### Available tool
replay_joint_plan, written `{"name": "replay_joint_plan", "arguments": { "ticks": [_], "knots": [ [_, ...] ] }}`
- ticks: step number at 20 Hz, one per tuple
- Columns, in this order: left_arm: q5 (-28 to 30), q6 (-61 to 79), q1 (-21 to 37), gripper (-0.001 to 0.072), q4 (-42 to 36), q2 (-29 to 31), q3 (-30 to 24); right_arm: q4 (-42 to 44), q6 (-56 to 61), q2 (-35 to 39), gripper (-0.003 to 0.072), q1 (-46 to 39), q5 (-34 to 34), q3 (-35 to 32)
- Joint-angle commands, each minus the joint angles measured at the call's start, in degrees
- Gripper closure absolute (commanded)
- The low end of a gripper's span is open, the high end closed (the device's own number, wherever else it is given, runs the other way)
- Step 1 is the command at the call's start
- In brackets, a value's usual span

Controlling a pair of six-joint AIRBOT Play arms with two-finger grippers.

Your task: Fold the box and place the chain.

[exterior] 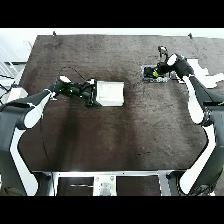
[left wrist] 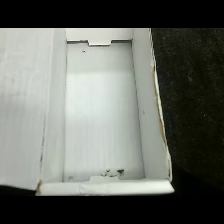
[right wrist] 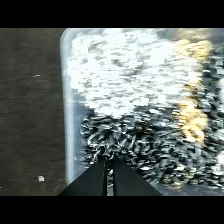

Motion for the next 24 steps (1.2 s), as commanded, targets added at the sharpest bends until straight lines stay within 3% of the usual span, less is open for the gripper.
{"name": "replay_joint_plan", "arguments": {
  "ticks": [1, 9, 18, 24],
  "knots": [
    [0.0, 0.02, 0.04, 0.0347, 0.02, 0.04, 0.02, 0.07, -0.55, 1.33, 0.0679, -0.07, 4.15, 3.23],
    [-0.02, 0.02, 0.02, 0.0347, 0.02, 0.04, 0.02, -0.39, -4.98, 12.44, 0.0681, 0.31, 8.24, 3.41],
    [0.0, 0.02, 0.04, 0.0347, 0.02, 0.04, 0.02, -4.96, -9.57, 31.54, 0.0682, 5.46, 9.42, 3.41],
    [0.02, 0.02, 0.04, 0.0347, 0.02, 0.04, 0.02, -6.67, -12.02, 34.51, 0.0681, 8.24, 15.45, 3.34]
  ]
}}
